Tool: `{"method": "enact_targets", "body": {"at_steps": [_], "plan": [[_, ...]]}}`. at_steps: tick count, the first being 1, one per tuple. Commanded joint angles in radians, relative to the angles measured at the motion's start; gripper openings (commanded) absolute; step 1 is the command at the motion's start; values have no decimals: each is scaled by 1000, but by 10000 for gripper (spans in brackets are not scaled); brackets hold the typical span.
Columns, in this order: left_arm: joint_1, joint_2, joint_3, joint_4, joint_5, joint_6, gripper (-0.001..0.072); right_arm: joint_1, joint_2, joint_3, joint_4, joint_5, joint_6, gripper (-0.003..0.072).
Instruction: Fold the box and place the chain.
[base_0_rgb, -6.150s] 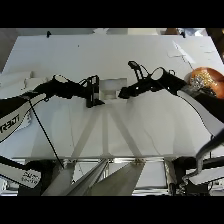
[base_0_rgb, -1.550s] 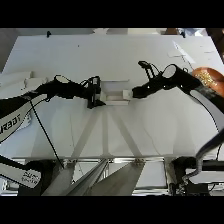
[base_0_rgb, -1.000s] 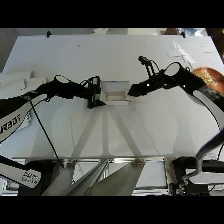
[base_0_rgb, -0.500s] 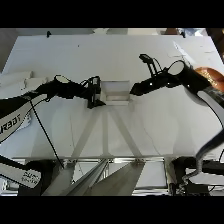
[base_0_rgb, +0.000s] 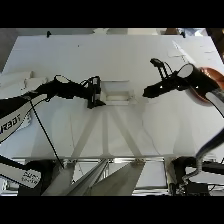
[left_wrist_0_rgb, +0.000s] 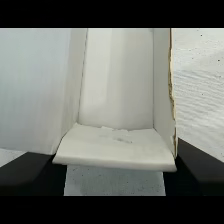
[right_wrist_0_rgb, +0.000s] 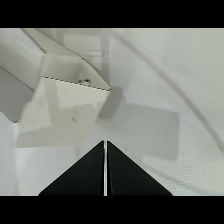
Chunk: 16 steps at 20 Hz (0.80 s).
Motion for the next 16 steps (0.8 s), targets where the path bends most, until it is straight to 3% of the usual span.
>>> {"method": "enact_targets", "body": {"at_steps": [1,11,14,16], "plan": [[0,1,1,0,0,0,376,-6,-33,-56,67,-48,9,11],[0,1,1,0,0,0,376,-6,-120,-56,465,22,-194,10],[0,1,1,0,0,0,376,-6,-121,-56,471,53,-219,20],[0,1,1,0,0,0,376,-6,-121,-56,472,77,-245,82]]}}
